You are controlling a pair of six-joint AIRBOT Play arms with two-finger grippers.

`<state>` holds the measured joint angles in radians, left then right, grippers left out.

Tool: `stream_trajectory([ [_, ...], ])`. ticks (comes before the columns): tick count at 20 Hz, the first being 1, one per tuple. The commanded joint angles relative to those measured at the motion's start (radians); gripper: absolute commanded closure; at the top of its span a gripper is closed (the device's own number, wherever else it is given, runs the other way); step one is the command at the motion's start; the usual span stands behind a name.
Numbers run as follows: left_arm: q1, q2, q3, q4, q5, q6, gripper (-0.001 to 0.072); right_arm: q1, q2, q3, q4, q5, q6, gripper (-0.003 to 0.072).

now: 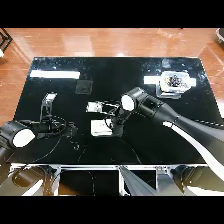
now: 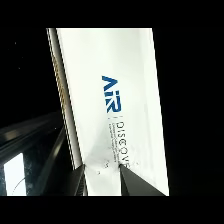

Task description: Fold the box and place the chain.

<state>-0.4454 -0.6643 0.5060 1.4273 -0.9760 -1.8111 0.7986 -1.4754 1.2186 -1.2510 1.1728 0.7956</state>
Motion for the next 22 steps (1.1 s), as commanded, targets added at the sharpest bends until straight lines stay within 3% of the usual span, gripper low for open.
stream_trajectory([
  [1, 0.001, -0.001, 0.0, 0.0, 0.0, 0.0, 0.0068, 0.0, 0.042, 0.002, 0.001, 0.001, 0.07, 0.0421],
  [4, 0.001, -0.001, 0.0, 0.0, 0.0, 0.0, 0.0067, -0.028, 0.133, 0.001, 0.003, 0.039, 0.212, 0.0422],
  [5, 0.001, -0.001, 0.0, -0.003, -0.001, 0.0, 0.0068, -0.057, 0.164, 0.001, 0.005, 0.085, 0.296, 0.0466],
  [6, 0.001, -0.001, 0.0, -0.009, -0.002, 0.0, 0.0068, -0.096, 0.185, -0.003, 0.017, 0.144, 0.407, 0.0659],
  [8, 0.001, -0.002, 0.0, -0.035, 0.0, 0.001, 0.0068, -0.187, 0.237, -0.133, 0.195, 0.161, 0.537, 0.0666],
  [11, 0.0, -0.017, 0.0, -0.06, 0.0, 0.001, 0.0068, -0.268, 0.262, -0.423, 0.61, -0.144, 0.554, 0.0666],
  [12, -0.001, -0.027, 0.0, -0.061, 0.0, 0.001, 0.0068, -0.271, 0.255, -0.473, 0.724, -0.243, 0.529, 0.0666],
  [14, -0.001, -0.051, 0.0, -0.069, 0.0, 0.005, 0.0068, -0.253, 0.218, -0.486, 0.851, -0.33, 0.463, 0.0666],
  [16, -0.001, -0.068, 0.001, -0.101, 0.01, 0.039, 0.0067, -0.23, 0.187, -0.486, 0.915, -0.38, 0.432, 0.0666],
  [22, -0.001, -0.072, 0.003, -0.105, 0.035, 0.042, 0.0068, -0.198, 0.142, -0.486, 0.872, -0.396, 0.432, 0.0666],
])
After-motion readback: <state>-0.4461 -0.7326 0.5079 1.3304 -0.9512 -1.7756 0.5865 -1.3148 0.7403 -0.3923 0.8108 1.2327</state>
